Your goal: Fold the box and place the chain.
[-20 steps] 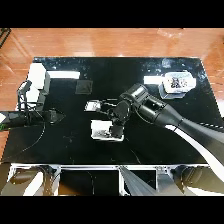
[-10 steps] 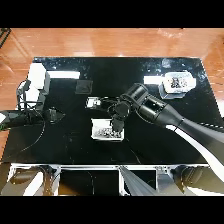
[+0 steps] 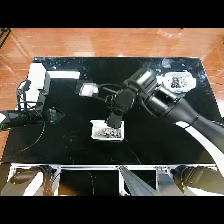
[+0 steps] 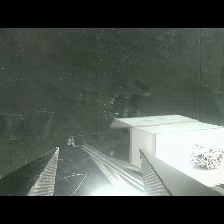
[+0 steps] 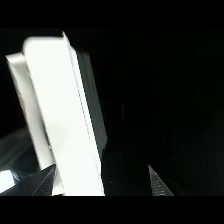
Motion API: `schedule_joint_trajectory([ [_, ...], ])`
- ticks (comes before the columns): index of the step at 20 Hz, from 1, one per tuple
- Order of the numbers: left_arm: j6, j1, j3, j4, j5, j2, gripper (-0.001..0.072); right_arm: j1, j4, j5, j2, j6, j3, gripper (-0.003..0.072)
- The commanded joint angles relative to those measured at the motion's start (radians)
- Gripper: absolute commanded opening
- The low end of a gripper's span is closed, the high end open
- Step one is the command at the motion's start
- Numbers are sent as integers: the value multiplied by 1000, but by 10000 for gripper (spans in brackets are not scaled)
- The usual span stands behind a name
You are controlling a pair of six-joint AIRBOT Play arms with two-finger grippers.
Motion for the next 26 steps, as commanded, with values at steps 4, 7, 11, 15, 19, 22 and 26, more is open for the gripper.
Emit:
schedule_joint_trajectory([
  [4,0,1,0,0,-7,-1,613,-115,73,-23,-33,28,47,707],
  [7,0,1,0,0,-6,-1,613,-119,192,-74,-44,-23,-46,707],
  [11,0,1,0,0,3,-1,613,-91,224,1,-44,-42,-172,707],
  [15,0,1,0,0,0,-1,613,-67,220,43,-45,-73,-181,708],
  [19,0,1,0,0,0,-1,613,-16,212,-11,-45,-101,-181,709],
  [22,0,1,0,0,1,-1,613,16,163,-43,-45,-100,-181,709],
  [26,0,1,0,0,2,-1,613,28,109,-25,-45,-100,-181,709],
])
